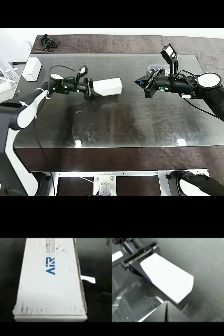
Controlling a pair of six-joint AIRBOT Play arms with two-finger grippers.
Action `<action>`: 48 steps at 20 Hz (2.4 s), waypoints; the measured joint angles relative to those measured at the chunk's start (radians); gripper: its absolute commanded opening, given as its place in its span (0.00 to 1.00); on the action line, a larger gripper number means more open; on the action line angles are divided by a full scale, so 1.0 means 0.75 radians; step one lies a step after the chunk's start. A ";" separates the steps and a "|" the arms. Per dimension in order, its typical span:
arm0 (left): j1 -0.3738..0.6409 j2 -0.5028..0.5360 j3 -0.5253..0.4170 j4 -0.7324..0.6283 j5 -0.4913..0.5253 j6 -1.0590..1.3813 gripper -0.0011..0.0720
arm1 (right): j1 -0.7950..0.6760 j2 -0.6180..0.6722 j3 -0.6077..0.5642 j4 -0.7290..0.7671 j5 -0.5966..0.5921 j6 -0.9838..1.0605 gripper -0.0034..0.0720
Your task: Fold the box and place the chain.
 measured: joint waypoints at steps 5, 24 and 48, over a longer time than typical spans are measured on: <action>0.128 0.207 0.000 -0.008 0.201 -0.180 0.03 | -0.002 0.010 -0.006 -0.001 -0.002 0.049 0.05; 0.392 0.298 -0.313 0.020 1.383 -0.679 0.04 | -0.002 0.013 -0.050 0.010 0.004 0.120 0.05; 0.401 0.445 -0.385 0.064 1.436 -0.510 0.82 | -0.002 0.056 -0.047 0.079 0.023 0.142 0.38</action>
